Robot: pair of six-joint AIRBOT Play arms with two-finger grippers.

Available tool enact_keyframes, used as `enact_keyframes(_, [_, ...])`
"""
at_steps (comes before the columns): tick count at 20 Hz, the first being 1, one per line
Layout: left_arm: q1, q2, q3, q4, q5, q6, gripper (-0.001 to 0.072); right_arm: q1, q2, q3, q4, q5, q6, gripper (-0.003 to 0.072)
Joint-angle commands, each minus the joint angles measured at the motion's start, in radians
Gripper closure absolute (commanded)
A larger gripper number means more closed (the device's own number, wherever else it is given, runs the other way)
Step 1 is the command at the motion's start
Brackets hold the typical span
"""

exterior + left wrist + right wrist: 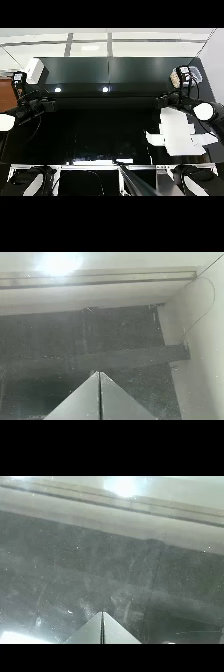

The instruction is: Fold the box and place the chain.

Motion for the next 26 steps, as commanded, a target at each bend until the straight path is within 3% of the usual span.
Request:
enact_keyframes(1, [0.001, 0.001, 0.0, 0.0, 0.0, 0.0, 0.0682, 0.001, -0.001, 0.0, 0.0, 0.0, 0.0, 0.0671])
enact_keyframes(4, [0.001, 0.001, 0.0, 0.0, 0.0, 0.0, 0.0683, 0.001, -0.001, 0.0, 0.053, -0.128, 0.0, 0.0671])
enact_keyframes(6, [0.001, 0.001, 0.0, 0.0, 0.0, 0.0, 0.0682, 0.001, -0.001, 0.0, 0.194, -0.183, -0.001, 0.067])
enact_keyframes(7, [0.001, 0.001, 0.0, 0.0, 0.0, 0.0, 0.0682, 0.001, -0.002, 0.0, 0.195, -0.219, -0.001, 0.064])
enact_keyframes(8, [0.001, 0.001, 0.0, -0.003, 0.006, 0.0, 0.0682, -0.007, -0.003, 0.0, 0.196, -0.243, 0.0, 0.0209])
enact_keyframes(9, [0.0, 0.001, 0.0, -0.013, 0.053, 0.0, 0.0682, -0.02, -0.005, 0.0, 0.187, -0.25, -0.002, -0.0034])
enact_keyframes(12, [0.001, -0.001, 0.0, -0.056, 0.173, -0.002, 0.0682, -0.137, -0.009, 0.0, 0.119, -0.187, 0.004, -0.0034])
enact_keyframes(13, [0.001, -0.009, 0.0, -0.058, 0.2, -0.003, 0.0637, -0.219, -0.014, 0.002, 0.108, -0.179, 0.012, -0.0034])
enact_keyframes(14, [0.001, -0.021, 0.0, -0.059, 0.215, -0.003, 0.0354, -0.311, -0.019, 0.004, 0.108, -0.175, 0.028, -0.0034])
enact_keyframes(15, [0.001, -0.038, 0.0, -0.062, 0.213, -0.013, -0.0011, -0.422, -0.03, 0.011, 0.108, -0.165, 0.045, -0.0034])
enact_keyframes(18, [0.001, -0.095, 0.0, -0.089, 0.15, -0.048, -0.0001, -0.742, -0.098, 0.087, 0.108, -0.046, 0.044, -0.0034])
enact_keyframes(21, [0.0, -0.139, 0.0, -0.117, 0.122, -0.052, -0.0001, -0.991, -0.235, 0.253, 0.108, 0.204, -0.021, -0.0034])
enact_keyframes(24, [0.0, -0.155, 0.0, -0.142, 0.126, -0.052, -0.0001, -1.089, -0.396, 0.393, 0.104, 0.505, -0.251, -0.0034])
enact_keyframes(26, [0.0, -0.155, 0.0, -0.142, 0.121, -0.053, -0.0001, -1.092, -0.475, 0.408, 0.096, 0.698, -0.411, -0.0034])
